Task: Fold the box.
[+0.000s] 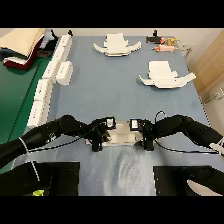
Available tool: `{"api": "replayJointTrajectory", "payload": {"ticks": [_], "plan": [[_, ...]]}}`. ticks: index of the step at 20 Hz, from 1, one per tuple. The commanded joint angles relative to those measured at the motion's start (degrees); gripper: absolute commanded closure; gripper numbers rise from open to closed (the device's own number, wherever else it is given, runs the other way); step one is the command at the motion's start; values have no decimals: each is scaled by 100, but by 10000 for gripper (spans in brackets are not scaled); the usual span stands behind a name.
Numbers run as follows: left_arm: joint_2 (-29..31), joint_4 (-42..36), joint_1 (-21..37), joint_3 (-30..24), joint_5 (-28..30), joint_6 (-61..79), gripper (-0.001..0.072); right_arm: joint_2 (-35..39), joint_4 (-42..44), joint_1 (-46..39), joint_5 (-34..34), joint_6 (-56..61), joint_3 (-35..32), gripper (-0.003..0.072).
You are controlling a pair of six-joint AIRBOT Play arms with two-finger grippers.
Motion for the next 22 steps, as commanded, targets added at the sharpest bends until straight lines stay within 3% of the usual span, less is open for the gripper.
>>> {"api": "replayJointTrajectory", "payload": {"ticks": [1,2,3,4,9,10,11,12,17,22], "plan": [[-186,-452,0,7,70,234,541,-2,2,-2,2,4,2,223],[-197,-452,0,7,162,232,444,-2,2,-2,2,4,2,223],[-195,-457,0,7,184,232,190,-2,2,-2,2,4,2,223],[-195,-457,0,7,166,223,78,-2,2,-2,2,4,2,223],[-195,-452,2,7,142,208,80,-2,2,-2,2,4,2,223],[-195,-448,4,7,144,173,88,-2,2,-2,2,4,2,223],[-190,-393,13,7,146,-7,369,-2,2,-2,2,4,2,223],[-155,-111,13,7,127,-205,704,-2,2,-2,2,4,2,223],[575,2168,13,7,-136,-3423,695,-2,2,-2,2,4,2,223],[1840,3254,243,4,-551,-5908,696,-2,2,-2,2,4,2,223]]}}
